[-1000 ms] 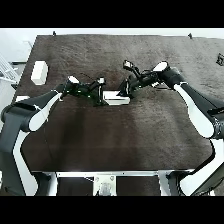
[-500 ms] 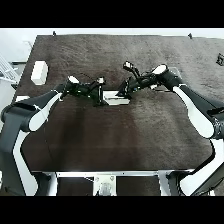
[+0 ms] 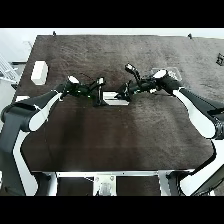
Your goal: Fold the box and place the chain.
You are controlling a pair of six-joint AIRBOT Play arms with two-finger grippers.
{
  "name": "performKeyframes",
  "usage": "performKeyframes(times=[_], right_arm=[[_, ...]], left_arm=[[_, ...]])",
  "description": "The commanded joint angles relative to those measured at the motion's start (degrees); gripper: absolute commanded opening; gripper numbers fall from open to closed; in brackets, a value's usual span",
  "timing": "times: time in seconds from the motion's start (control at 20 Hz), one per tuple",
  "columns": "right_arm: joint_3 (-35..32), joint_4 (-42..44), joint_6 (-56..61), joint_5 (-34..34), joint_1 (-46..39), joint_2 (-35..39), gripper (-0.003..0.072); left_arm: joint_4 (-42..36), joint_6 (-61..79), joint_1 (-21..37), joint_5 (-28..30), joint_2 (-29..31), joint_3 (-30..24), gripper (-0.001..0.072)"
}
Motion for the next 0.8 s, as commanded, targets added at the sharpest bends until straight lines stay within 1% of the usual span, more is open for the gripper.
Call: performKeyframes(times=[0.0,0.25,0.35,0.5,0.55,0.65,0.75], right_arm=[[-1.75,-0.70,-1.14,0.79,0.04,-0.11,0.0433],[-1.86,-0.66,-4.68,0.76,0.00,-0.11,0.0437],[-1.86,0.85,-5.09,0.79,-0.13,-0.09,0.0436],[-1.84,6.21,-5.11,0.85,-1.29,-0.09,0.0431],[-1.84,8.35,-5.25,1.18,-1.90,-0.09,0.0409],[-1.81,13.90,-7.52,4.17,-3.50,-0.09,0.0391],[-1.81,19.43,-8.11,7.41,-5.01,-0.09,0.0354]], left_arm=[[-0.11,-0.13,0.04,0.22,0.02,0.00,0.0527],[-0.11,-0.13,0.04,0.22,0.02,-0.02,0.0527],[-0.11,-0.13,0.04,0.22,0.02,-0.02,0.0527],[-0.11,-0.13,0.04,0.22,0.02,-0.02,0.0527],[-0.11,-0.13,0.04,0.22,0.02,-0.02,0.0527],[-0.11,-0.13,0.04,0.22,0.02,-0.02,0.0527],[-0.11,-0.13,0.04,0.22,0.02,-0.02,0.0527]])
